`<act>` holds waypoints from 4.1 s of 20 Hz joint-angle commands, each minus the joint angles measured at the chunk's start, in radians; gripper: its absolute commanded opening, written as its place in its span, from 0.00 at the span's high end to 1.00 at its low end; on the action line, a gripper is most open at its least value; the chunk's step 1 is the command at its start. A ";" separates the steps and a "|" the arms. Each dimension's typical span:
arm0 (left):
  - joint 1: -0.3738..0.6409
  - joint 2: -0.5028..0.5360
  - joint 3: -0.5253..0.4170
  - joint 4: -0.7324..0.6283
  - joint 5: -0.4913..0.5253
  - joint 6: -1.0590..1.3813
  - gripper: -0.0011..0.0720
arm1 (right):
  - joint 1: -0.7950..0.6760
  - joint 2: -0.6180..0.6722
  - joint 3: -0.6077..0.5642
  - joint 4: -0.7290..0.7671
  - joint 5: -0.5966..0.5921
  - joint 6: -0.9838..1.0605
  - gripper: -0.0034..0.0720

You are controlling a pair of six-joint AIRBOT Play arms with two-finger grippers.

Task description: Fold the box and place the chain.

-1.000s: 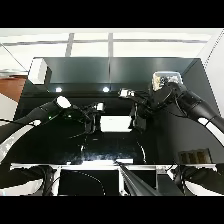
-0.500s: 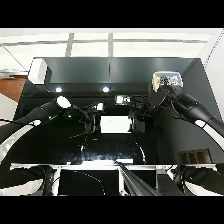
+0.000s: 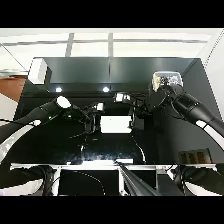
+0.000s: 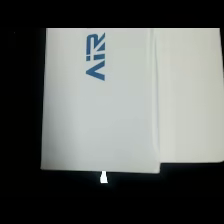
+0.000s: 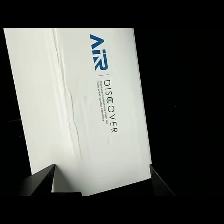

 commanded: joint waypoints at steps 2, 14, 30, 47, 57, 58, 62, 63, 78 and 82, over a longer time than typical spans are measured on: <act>0.000 0.000 0.000 0.000 0.000 0.000 0.38 | 0.001 0.010 0.014 -0.041 0.003 0.064 0.02; 0.000 0.000 0.000 0.000 0.002 -0.002 0.38 | 0.002 0.074 0.018 0.014 -0.129 0.106 0.02; 0.000 0.000 0.000 0.000 0.002 -0.002 0.38 | 0.001 -0.011 0.019 0.019 -0.025 0.194 0.02; 0.000 0.000 0.000 0.000 0.003 -0.002 0.38 | -0.016 -0.032 0.205 0.026 -0.285 0.229 0.03; 0.000 0.000 0.000 0.000 0.003 -0.002 0.38 | -0.040 -0.113 0.205 0.063 -0.261 0.209 0.03; 0.000 0.000 0.000 0.000 0.003 -0.002 0.38 | -0.040 -0.120 0.205 0.054 -0.253 0.205 0.03; 0.000 0.000 0.000 0.000 0.002 -0.002 0.38 | -0.040 -0.142 0.205 0.036 -0.227 0.190 0.03; 0.000 0.000 0.000 0.000 0.003 -0.002 0.38 | -0.040 -0.147 0.205 0.037 -0.222 0.190 0.03; 0.000 0.000 0.000 0.000 0.006 -0.005 0.38 | -0.041 -0.161 0.245 0.041 -0.290 0.235 0.14; 0.000 0.000 0.000 0.000 0.018 -0.017 0.38 | -0.082 -0.125 0.295 0.045 -0.402 0.343 0.14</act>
